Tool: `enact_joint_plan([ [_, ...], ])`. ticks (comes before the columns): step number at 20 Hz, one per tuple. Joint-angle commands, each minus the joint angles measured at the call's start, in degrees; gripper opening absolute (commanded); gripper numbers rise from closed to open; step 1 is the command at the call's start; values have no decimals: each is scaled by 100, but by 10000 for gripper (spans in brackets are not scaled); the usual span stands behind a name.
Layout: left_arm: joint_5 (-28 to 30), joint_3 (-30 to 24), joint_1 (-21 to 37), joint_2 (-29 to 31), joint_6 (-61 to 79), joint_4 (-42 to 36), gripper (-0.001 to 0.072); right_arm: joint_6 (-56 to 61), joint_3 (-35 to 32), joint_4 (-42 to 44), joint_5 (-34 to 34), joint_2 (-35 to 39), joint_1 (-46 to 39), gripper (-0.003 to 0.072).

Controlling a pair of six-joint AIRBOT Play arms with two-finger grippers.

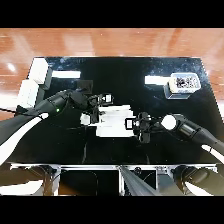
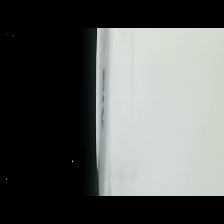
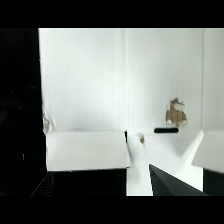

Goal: Fold the box and place the chain.

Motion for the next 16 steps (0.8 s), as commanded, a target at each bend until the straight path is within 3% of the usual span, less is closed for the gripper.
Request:
enact_joint_plan([
  [1,35,-2,-4,2,2,0,25,-208,0,352,-249,-83,162,660],
  [5,48,-2,-4,-7,0,0,25,-205,7,702,-144,-83,205,661],
  [7,48,-2,-4,-7,0,0,25,-205,7,710,-214,-83,208,720],
  [16,50,-2,-4,-7,0,-2,25,122,37,907,-1239,-9,225,720],
])
